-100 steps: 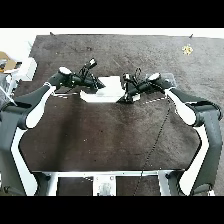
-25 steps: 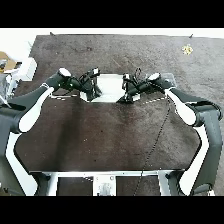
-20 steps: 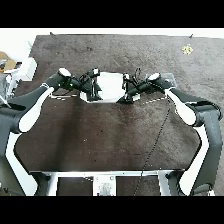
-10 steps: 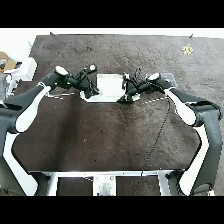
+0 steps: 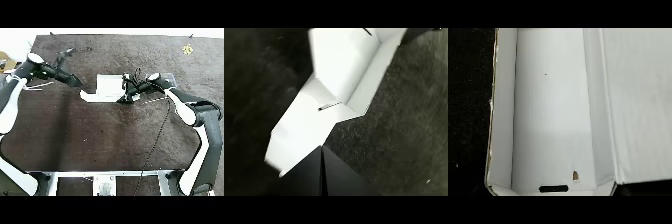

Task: Fold the box and place the chain.

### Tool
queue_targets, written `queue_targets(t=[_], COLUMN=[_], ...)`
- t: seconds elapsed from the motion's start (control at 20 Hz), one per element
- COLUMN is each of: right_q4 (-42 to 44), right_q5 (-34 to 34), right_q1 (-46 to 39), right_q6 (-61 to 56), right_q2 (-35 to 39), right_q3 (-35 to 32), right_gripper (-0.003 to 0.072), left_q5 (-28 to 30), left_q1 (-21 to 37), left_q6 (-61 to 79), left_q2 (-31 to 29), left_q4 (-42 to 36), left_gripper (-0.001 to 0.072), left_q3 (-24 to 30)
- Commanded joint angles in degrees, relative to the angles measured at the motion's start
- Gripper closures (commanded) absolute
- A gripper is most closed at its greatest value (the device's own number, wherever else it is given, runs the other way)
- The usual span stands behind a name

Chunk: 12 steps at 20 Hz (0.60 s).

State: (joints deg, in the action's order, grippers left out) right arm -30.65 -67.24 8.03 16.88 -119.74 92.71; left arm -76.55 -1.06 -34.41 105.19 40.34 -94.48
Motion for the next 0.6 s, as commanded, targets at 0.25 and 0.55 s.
queue_targets(t=[0.25, 0.55], right_q4=[0.0, 0.0], right_q5=[0.0, 0.0], right_q1=[0.0, 0.0], right_q6=[0.0, 0.0], right_q2=[0.0, 0.0], right_q3=[0.0, 0.0], right_gripper=[0.027, 0.027], left_q5=[6.8, 10.0], left_q1=[3.6, 3.5], left_q6=[-29.8, -31.9], left_q2=[-1.0, -1.0], left_q4=[8.8, 4.2], left_gripper=[0.07, 0.07], left_q3=[4.4, 14.3])
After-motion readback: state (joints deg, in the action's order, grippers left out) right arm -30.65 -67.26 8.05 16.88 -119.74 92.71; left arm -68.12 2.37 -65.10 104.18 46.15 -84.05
